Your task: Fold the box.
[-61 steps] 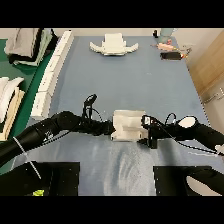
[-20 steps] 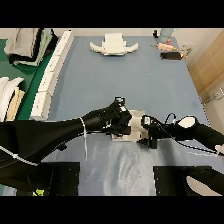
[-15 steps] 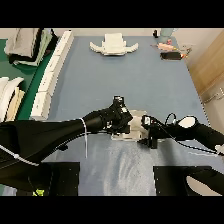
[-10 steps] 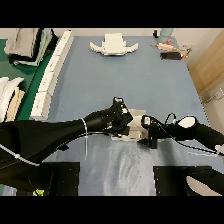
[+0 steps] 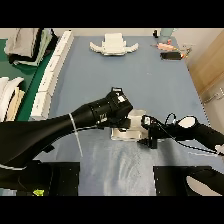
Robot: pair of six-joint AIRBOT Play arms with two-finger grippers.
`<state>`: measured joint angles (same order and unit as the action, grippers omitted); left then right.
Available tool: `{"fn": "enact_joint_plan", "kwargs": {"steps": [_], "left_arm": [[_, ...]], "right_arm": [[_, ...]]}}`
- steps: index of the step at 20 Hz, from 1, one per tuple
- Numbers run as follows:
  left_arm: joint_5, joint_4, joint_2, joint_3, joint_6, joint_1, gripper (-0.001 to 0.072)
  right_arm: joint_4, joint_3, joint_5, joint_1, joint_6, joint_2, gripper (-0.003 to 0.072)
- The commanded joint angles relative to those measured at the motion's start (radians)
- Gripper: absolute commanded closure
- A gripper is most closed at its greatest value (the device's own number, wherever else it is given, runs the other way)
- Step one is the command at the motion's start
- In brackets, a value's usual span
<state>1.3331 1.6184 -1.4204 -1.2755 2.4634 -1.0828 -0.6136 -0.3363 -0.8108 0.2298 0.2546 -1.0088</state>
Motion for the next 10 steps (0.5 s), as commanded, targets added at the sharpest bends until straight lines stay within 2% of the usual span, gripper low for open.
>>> {"fn": "enact_joint_plan", "kwargs": {"steps": [1,2,3,4,6,10], "left_arm": [[0.14,0.035,0.078,-0.019,-0.049,0.04,0.0229],[0.176,0.055,0.095,-0.019,-0.078,0.057,0.045],[0.201,0.07,0.107,-0.019,-0.095,0.071,0.064],[0.212,0.085,0.113,-0.019,-0.094,0.084,0.0695],[0.202,0.106,0.111,-0.019,-0.111,0.092,0.0695],[0.092,0.105,0.103,-0.018,-0.386,0.086,0.0696]], "right_arm": [[0.0,0.0,0.0,0.0,0.0,0.0,0.0162],[0.0,0.0,0.0,0.0,0.0,0.0,0.0162],[0.0,0.0,0.0,0.0,0.0,0.0,0.0162],[0.0,0.0,0.0,0.0,0.0,0.0,0.0162],[0.0,0.0,0.0,0.0,0.0,0.0,0.0162],[0.0,0.0,0.0,0.0,0.0,0.0,0.0162]]}}
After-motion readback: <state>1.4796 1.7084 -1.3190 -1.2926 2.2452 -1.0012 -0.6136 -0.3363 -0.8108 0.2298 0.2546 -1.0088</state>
